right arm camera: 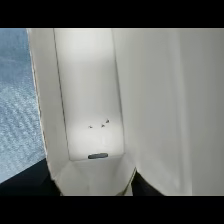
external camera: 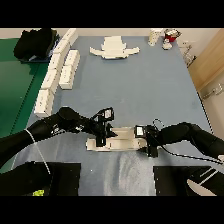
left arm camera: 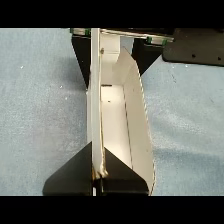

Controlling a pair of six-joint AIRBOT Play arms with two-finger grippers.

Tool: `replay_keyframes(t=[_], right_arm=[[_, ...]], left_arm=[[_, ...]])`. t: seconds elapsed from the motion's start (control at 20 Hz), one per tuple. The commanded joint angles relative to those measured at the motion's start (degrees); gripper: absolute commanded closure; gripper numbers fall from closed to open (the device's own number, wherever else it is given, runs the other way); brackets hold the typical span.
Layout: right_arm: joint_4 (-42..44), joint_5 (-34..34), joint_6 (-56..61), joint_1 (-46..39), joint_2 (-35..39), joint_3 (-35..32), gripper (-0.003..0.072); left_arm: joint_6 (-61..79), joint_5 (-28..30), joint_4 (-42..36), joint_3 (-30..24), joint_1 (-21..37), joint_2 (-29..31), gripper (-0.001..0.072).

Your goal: Fold the box.

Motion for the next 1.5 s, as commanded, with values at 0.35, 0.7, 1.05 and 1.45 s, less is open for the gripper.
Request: replay_keyframes(t=[0.35,0.7,1.05,1.45], right_arm=[[-0.2,0.5,0.0,0.0,0.1,-0.3,0.0272],[0.0,0.9,0.0,-0.1,2.5,-0.3,0.0073],[0.0,1.7,0.0,-0.1,2.5,-0.4,0.0097],[0.0,2.4,0.0,0.3,0.5,-0.6,0.0177]], left_arm=[[0.0,0.0,0.0,0.0,0.0,0.0,0.0696],[0.0,0.0,0.0,0.0,0.0,0.0,0.0696],[0.0,0.0,0.0,0.0,0.0,0.0,0.0696],[0.0,0.0,0.0,0.0,0.0,0.0,0.0696]])
